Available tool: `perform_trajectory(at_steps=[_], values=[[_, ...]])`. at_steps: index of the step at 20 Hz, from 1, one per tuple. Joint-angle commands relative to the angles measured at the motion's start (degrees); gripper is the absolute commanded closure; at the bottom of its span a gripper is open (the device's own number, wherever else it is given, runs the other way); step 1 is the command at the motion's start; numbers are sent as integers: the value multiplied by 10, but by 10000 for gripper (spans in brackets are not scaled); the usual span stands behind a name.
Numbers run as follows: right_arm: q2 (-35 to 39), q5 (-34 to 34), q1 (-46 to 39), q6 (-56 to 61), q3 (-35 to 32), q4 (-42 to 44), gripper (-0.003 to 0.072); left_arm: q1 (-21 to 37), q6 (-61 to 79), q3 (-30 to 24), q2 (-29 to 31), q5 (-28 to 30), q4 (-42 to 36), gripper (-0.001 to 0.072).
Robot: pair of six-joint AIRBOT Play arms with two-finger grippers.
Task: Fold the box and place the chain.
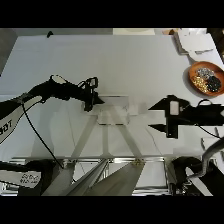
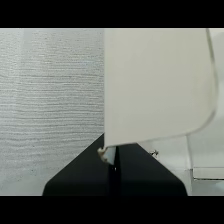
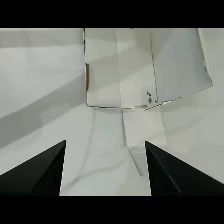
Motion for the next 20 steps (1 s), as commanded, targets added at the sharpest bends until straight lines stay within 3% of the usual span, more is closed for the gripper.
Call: perform_trajectory(at_steps=[1, 5, 11, 17, 20], values=[[-45, -77, 42, -24, -30, -16, 124, 0, 0, 0, 0, 0, 0, 695], [-139, -82, 44, -19, -39, -15, 145, 0, 0, 0, 0, 0, 0, 695], [-210, -103, 47, -20, -39, -5, 147, 0, 0, 0, 0, 0, 0, 695], [-234, -114, 81, -20, -39, -16, 146, 0, 0, 0, 0, 0, 0, 695], [-236, -175, 81, -22, -39, 36, 146, 0, 0, 0, 0, 0, 0, 695]])
